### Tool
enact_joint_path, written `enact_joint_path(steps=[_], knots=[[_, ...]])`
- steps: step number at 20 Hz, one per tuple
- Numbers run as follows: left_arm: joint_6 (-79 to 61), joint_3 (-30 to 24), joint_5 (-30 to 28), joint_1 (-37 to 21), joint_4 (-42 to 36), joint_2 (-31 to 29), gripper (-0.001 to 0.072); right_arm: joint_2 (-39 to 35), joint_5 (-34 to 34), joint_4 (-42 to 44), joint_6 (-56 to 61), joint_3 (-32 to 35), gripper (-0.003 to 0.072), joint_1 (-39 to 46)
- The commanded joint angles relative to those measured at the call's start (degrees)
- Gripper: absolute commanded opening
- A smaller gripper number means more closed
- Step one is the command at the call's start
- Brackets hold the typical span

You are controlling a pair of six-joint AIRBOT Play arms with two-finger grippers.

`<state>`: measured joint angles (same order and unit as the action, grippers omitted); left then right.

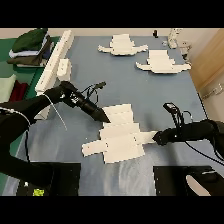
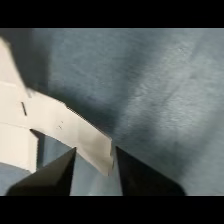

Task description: Fold the box.

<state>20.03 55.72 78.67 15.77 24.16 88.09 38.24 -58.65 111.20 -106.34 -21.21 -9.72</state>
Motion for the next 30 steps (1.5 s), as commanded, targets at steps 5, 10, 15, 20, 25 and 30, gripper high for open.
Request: enact_joint_path(steps=[5, 10, 15, 20, 25, 30], knots=[[-14.2, -2.3, -14.5, 6.5, 4.6, -11.8, 0.0011, 0.0, 4.8, -12.0, 18.6, -10.2, 0.0531, 0.1], [-17.8, -13.7, -32.2, 12.1, 4.8, -24.7, 0.0011, 0.0, 6.4, -12.9, 23.4, -10.8, 0.053, 0.1], [-21.1, -24.6, -49.3, 21.5, 4.8, -35.2, 0.0012, 0.0, 10.5, -12.9, 25.5, -10.8, 0.0531, 0.1], [-21.1, -28.2, -50.1, 26.4, 4.8, -36.3, 0.0014, 2.3, 10.6, -12.6, 25.5, -10.8, 0.0531, 0.1], [-20.5, -28.4, -49.9, 26.3, 4.8, -34.9, 0.0015, 5.3, 10.6, -10.3, 25.5, -10.8, 0.0531, 0.1], [-19.9, -26.9, -43.5, 25.4, 4.8, -33.7, 0.0015, 5.4, 10.3, -10.3, 25.5, -10.8, 0.053, 0.1]])
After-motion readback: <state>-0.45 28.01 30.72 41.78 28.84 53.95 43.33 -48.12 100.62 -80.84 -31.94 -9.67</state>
